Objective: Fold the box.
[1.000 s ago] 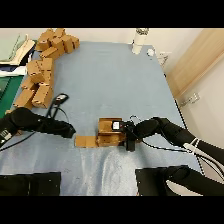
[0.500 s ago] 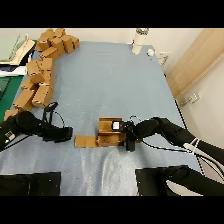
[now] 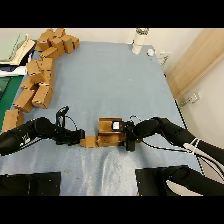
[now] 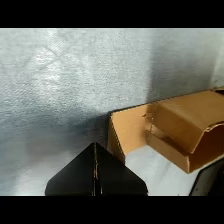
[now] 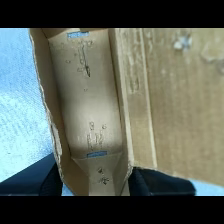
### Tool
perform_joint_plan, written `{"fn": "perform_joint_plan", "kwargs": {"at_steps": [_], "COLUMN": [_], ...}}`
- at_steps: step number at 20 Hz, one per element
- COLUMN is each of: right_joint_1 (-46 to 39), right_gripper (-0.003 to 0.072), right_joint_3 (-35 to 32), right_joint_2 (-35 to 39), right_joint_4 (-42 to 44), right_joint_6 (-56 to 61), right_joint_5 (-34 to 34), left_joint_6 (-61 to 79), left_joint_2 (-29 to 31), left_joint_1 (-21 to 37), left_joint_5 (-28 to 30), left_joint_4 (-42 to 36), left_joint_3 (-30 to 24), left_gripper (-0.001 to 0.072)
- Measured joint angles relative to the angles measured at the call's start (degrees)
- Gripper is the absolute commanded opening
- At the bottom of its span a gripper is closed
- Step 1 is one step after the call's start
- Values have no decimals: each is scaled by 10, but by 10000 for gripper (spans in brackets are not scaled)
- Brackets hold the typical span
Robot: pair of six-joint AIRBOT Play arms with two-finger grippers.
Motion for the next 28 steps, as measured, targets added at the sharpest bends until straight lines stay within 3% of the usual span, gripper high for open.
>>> {"fn": "perform_joint_plan", "kwargs": {"at_steps": [19,28], "right_joint_1": [0,0], "right_gripper": [403,403], "right_joint_3": [0,0], "right_joint_2": [0,0], "right_joint_4": [0,0], "right_joint_6": [0,0], "right_joint_5": [0,0], "left_joint_6": [68,-13], "left_joint_2": [1,30], "left_joint_1": [-28,13], "left_joint_5": [-7,-36], "left_joint_4": [-100,12], "left_joint_3": [7,10], "left_gripper": [10,11]}}
